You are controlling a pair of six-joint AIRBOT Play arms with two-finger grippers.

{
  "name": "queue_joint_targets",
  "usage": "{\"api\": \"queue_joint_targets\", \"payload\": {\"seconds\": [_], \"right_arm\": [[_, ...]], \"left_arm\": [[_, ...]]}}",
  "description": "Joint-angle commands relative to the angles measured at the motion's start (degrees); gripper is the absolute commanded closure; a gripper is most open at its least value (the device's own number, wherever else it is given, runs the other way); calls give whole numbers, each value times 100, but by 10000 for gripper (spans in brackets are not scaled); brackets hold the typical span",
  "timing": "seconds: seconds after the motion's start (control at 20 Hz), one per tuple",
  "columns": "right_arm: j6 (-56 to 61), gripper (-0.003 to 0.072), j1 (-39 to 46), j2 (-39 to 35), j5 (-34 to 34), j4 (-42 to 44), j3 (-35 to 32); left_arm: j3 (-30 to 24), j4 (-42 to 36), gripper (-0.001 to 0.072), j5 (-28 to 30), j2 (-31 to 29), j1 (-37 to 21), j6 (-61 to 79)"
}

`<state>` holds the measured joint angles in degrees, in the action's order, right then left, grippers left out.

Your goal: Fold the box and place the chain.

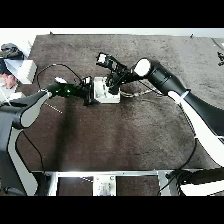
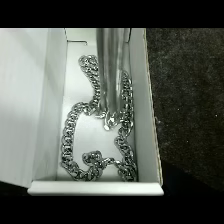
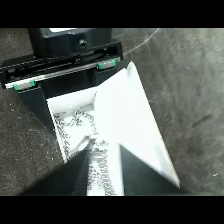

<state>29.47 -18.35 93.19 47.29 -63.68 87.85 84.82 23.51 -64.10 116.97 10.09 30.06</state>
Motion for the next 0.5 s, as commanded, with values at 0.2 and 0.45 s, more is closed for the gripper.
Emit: {"api": "queue_joint_targets", "payload": {"seconds": [0.2, 0.45], "right_arm": [[551, 461, 719, -59, 951, -1226, 7], [229, 462, 1858, 42, 1309, -1569, -4]], "left_arm": [[0, 2, 344, 0, 0, -2, 0], [0, 2, 344, 0, -2, -2, 0]]}}
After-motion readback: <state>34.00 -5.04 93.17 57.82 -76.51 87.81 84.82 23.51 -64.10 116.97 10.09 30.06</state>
